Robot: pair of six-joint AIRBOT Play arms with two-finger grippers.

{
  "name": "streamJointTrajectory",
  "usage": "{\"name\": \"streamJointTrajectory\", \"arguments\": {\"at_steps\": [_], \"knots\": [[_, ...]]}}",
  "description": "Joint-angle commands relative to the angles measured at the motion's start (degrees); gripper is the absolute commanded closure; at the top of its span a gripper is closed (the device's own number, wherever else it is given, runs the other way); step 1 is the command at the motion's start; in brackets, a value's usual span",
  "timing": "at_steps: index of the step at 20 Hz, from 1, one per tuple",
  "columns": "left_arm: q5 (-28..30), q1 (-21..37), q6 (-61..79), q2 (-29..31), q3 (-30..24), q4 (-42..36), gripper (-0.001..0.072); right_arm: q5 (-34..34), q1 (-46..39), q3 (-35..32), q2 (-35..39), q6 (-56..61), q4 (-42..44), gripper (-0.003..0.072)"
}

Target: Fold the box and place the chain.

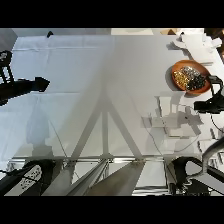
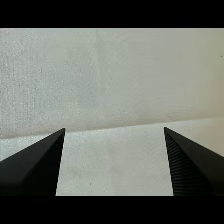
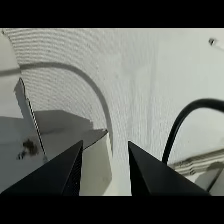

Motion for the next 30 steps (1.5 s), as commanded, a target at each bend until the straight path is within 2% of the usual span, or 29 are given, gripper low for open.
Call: {"name": "streamJointTrajectory", "arguments": {"at_steps": [1, 8, 11, 19, 23, 24, 25, 27, 30], "knots": [[0.0, 0.0, 0.0, 0.0, 0.0, 0.0, 0.0012, -5.2, 0.0, 0.1, -0.1, 0.3, 0.5, 0.0369], [0.0, 0.0, 0.0, 0.0, 0.0, 0.0, 0.0012, -7.4, 0.0, 0.1, -0.1, 0.3, 1.5, 0.0369], [0.0, 0.0, 0.0, 0.0, 0.0, 0.0, 0.0012, -5.4, 0.0, 0.1, -0.2, 0.2, 3.4, 0.0368], [0.0, 0.0, 0.0, 0.0, 0.0, 0.0, 0.0012, 2.2, 0.0, 0.1, -3.5, -0.4, -0.3, 0.037], [0.0, 0.0, 0.0, 0.0, 0.0, 0.0, 0.0012, 1.3, 0.0, 0.1, -6.7, -0.4, 0.2, 0.0371], [0.0, 0.0, 0.0, 0.0, 0.0, 0.0, 0.0012, 0.5, 0.0, 0.1, -6.7, -0.4, 0.0, 0.0383], [0.0, 0.0, 0.0, 0.0, 0.0, 0.0, 0.0012, 0.1, 0.0, 0.1, -6.7, -0.4, -0.7, 0.0426], [0.0, 0.0, 0.0, 0.0, 0.0, 0.0, 0.0012, -0.8, 0.0, 0.2, -6.7, -0.4, -1.6, 0.0446], [0.0, 0.0, 0.0, 0.0, 0.0, 0.0, 0.0012, -0.3, 0.0, 0.3, -6.7, -0.5, -1.5, 0.0675]]}}
